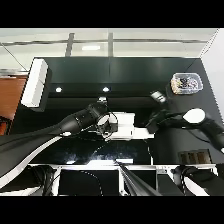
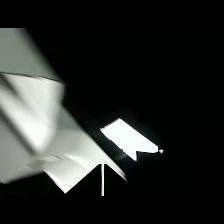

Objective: Fold the box and place the chain.

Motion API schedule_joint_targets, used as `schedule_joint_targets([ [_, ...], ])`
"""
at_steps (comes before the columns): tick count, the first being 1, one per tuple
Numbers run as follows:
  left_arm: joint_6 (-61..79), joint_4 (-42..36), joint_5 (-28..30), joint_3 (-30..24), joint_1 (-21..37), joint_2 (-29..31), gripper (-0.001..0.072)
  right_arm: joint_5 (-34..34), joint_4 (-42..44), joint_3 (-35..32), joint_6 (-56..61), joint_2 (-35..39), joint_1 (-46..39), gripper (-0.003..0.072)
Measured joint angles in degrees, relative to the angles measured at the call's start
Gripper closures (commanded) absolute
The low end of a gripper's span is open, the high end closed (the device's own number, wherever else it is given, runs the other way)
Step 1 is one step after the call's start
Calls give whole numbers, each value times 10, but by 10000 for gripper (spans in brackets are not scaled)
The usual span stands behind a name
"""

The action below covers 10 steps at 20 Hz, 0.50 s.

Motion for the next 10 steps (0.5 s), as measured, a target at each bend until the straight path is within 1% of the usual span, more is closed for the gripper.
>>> schedule_joint_targets([
  [2,1,0,0,0,0,0,681,26,-79,3,129,20,-82,679],
  [4,1,0,0,0,0,0,681,44,-110,-9,228,26,-148,679],
  [5,1,0,0,0,0,0,681,54,-109,-19,263,22,-169,679],
  [7,1,0,0,0,0,0,681,68,-87,-38,300,3,-183,678],
  [10,1,0,-1,0,0,0,681,87,-11,-55,271,-50,-155,678],
])
